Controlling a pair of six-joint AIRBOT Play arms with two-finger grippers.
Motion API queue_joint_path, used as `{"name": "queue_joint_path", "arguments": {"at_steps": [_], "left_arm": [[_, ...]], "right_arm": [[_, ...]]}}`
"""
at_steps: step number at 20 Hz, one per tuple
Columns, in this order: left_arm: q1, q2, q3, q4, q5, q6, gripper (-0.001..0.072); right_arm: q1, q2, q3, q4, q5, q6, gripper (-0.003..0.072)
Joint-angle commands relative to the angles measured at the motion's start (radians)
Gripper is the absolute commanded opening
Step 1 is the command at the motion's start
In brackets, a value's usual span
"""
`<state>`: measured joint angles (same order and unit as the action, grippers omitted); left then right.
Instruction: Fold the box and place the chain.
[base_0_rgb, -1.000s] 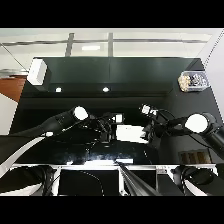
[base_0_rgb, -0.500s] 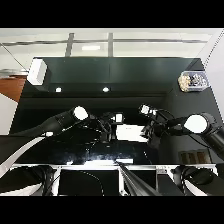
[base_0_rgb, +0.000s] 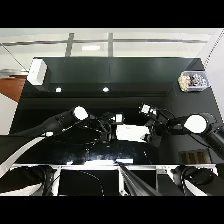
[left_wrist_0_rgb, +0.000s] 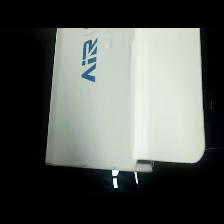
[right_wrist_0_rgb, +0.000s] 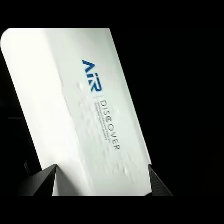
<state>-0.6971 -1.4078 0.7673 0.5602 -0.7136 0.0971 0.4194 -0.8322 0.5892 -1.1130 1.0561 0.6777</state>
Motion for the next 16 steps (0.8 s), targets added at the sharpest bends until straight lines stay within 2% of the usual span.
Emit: {"name": "queue_joint_path", "arguments": {"at_steps": [1,7,8,9,10,16], "left_arm": [[0.0,-0.001,0.0,0.0,-0.001,0.0,0.0384],[0.0,-0.001,0.0,0.0,-0.002,0.0,0.0383],[0.0,-0.001,0.0,0.0,-0.002,0.0,0.0383],[0.0,-0.001,0.0,0.0,-0.002,0.0,0.0384],[0.0,-0.001,0.0,0.0,-0.002,0.0,0.0383],[0.0,-0.001,0.0,0.0,-0.002,0.0,0.0384]], "right_arm": [[0.0,0.0,0.0,-0.042,-0.035,0.004,0.071],[0.0,-0.007,0.0,-0.039,-0.047,0.004,0.0701],[0.0,-0.007,0.0,-0.029,-0.045,0.004,0.0506],[0.0,-0.007,0.0,-0.019,-0.044,0.003,0.0379],[0.0,-0.007,0.0,-0.006,-0.043,0.004,0.0338],[0.0,-0.007,0.0,0.019,0.003,0.004,0.0338]]}}
